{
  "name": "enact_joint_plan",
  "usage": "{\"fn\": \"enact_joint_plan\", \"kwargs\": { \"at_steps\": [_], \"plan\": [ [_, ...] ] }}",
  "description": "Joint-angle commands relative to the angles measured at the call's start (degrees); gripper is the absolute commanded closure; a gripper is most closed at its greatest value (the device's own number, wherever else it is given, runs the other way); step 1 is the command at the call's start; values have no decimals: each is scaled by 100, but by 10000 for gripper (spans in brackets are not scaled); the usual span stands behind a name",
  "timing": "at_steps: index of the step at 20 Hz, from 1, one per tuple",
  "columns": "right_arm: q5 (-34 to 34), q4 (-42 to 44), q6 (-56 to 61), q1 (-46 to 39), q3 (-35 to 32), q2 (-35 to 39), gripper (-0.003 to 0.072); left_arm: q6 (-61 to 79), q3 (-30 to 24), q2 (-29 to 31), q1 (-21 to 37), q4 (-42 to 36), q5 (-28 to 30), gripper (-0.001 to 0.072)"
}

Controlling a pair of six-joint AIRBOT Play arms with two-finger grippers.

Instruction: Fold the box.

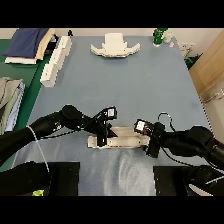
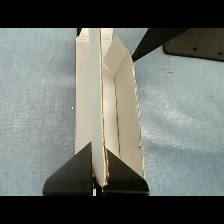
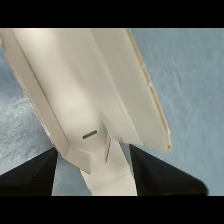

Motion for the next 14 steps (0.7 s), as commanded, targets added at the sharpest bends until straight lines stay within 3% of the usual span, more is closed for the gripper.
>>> {"fn": "enact_joint_plan", "kwargs": {
  "at_steps": [1,4,7,14],
  "plan": [
    [111,1895,-2879,-1029,-28,-87,-34,2,4,4,-4,2,2,698],
    [50,2627,-3687,-1357,-44,-557,-34,2,4,4,-4,2,2,698],
    [74,2835,-3849,-1360,-129,-1108,-34,2,4,4,-4,2,2,698],
    [160,1987,-3845,-1370,-125,-1027,-29,2,4,4,-4,2,2,698]
  ]
}}
